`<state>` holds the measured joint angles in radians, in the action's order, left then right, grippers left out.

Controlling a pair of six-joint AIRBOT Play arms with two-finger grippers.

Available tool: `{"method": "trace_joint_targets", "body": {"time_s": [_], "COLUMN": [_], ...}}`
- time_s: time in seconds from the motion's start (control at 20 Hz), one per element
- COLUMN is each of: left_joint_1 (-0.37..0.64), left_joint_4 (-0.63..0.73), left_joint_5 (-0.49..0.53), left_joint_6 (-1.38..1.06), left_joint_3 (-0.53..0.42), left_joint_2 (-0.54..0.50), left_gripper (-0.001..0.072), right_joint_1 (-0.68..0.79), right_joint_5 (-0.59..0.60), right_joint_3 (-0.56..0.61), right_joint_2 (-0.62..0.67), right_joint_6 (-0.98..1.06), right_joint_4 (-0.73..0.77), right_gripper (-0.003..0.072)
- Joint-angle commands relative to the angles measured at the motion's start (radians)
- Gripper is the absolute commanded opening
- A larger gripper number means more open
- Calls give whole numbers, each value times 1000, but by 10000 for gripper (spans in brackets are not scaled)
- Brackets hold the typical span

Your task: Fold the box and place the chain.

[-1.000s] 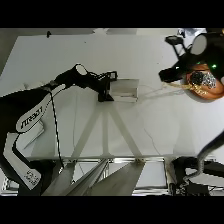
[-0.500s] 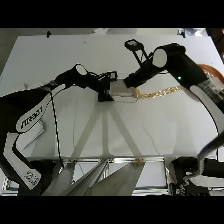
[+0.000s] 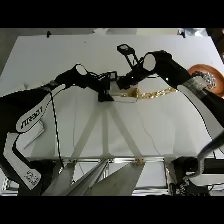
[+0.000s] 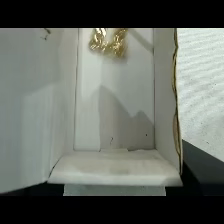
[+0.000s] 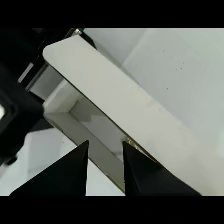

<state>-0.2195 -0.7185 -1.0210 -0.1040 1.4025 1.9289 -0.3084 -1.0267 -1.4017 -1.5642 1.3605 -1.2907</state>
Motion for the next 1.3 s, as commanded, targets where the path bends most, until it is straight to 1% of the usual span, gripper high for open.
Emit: {"method": "trace_joint_targets", "body": {"time_s": [0.0, 0.05, 0.2, 0.25, 0.4, 0.45, 0.5, 0.55, 0.7, 0.8, 0.95, 1.0, 1.15, 1.25], "left_joint_1": [0, 0, 0, 0, 0, 0, 0, 0, 0, 0, 0, 0, 0, 0], "left_joint_4": [0, 0, 0, -1, 0, 0, 0, 0, 0, 0, 0, -1, 0, 0], "left_joint_5": [0, 0, 0, 0, 0, 0, 0, 0, 0, 0, 0, 0, 0, 0], "left_joint_6": [0, 0, 0, 0, 0, 0, 0, 0, 0, 0, 0, 0, 0, 0], "left_joint_3": [1, 1, 1, 1, 1, 1, 1, 1, 1, 1, 1, 1, 1, 1], "left_joint_2": [0, 0, 0, 0, 0, 0, 0, 0, 0, 0, 0, 0, 0, 0], "left_gripper": [19, 19, 19, 19, 19, 19, 19, 19, 19, 19, 19, 19, 19, 19], "right_joint_1": [-1, -1, 16, 45, 194, 252, 305, 362, 486, 515, 517, 517, 518, 517], "right_joint_5": [-47, -61, -117, -152, -229, -253, -273, -287, -299, -304, -317, -305, -256, -235], "right_joint_3": [-1, -1, -1, -1, 0, 0, 0, 0, 0, 0, 0, 0, 0, 0], "right_joint_2": [58, 88, 168, 180, 180, 179, 178, 178, 163, 126, 24, -13, -114, -163], "right_joint_6": [-70, -88, -97, -97, -34, -4, 21, 52, 51, 34, 30, 60, 241, 293], "right_joint_4": [-44, -100, -431, -490, -461, -450, -436, -412, -317, -296, -301, -302, -309, -306], "right_gripper": [239, 239, 241, 269, 340, 342, 390, 463, 478, 521, 531, 531, 531, 530]}}
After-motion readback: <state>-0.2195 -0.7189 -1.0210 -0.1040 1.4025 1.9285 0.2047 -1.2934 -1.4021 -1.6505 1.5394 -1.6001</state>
